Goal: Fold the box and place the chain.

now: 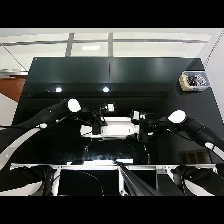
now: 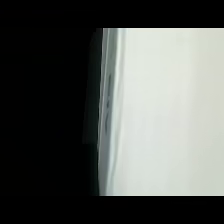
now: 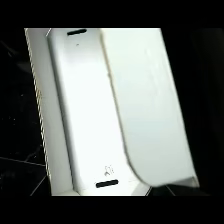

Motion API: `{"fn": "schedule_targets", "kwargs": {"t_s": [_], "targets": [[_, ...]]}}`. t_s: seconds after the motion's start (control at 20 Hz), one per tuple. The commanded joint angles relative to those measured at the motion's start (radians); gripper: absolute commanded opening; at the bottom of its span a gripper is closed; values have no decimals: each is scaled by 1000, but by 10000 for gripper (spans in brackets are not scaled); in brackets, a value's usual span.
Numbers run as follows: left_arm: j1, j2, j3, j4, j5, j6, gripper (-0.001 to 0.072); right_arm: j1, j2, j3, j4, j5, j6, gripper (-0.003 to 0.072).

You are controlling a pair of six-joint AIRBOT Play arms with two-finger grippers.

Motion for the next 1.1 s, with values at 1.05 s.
{"fn": "schedule_targets", "kwargs": {"t_s": [1.05], "targets": [[-29, 2, 1, -6, -24, -2, 25, 36, -83, -12, -51, -61, -61, 702]]}}
